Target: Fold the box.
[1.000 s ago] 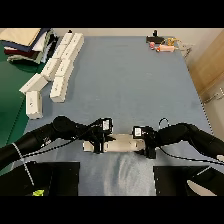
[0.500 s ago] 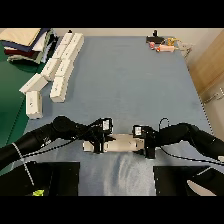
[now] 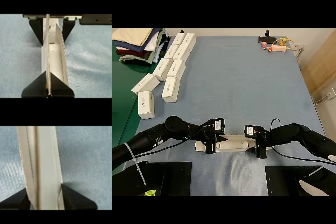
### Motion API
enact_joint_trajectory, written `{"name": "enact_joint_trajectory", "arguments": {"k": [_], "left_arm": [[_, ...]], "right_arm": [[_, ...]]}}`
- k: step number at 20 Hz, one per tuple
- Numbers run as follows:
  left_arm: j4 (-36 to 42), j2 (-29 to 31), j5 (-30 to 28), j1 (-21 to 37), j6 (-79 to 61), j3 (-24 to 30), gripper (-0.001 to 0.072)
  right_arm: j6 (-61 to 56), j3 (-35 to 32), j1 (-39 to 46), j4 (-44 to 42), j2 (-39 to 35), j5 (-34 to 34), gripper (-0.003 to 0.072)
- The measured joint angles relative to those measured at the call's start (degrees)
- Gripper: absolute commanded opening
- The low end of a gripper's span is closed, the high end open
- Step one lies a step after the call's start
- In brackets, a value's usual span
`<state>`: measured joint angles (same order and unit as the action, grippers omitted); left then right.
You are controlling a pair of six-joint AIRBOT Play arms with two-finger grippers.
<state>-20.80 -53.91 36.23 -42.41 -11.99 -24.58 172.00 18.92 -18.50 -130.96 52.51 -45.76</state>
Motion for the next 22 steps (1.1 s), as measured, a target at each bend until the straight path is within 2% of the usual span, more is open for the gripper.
{"name": "enact_joint_trajectory", "arguments": {"k": [1,5,8,9,22], "left_arm": [[0.00,0.00,-0.02,0.00,0.00,0.00,0.0015],[0.02,0.00,-0.11,0.00,0.02,0.00,0.0015],[0.02,0.00,-0.09,0.00,0.02,0.00,0.0015],[0.02,-0.02,-0.09,0.00,0.00,0.00,0.0014],[0.02,0.00,-0.07,0.00,0.02,0.00,0.0014]], "right_arm": [[-0.04,-0.04,-0.02,0.07,0.07,0.13,0.0588],[0.00,-0.15,-0.04,0.46,0.17,0.13,0.0588],[-0.02,-0.15,-0.04,0.59,0.20,0.07,0.0564],[-0.04,-0.15,-0.04,0.68,0.17,0.09,0.0494],[-0.07,-0.15,-0.02,1.66,0.17,-0.11,0.0514]]}}
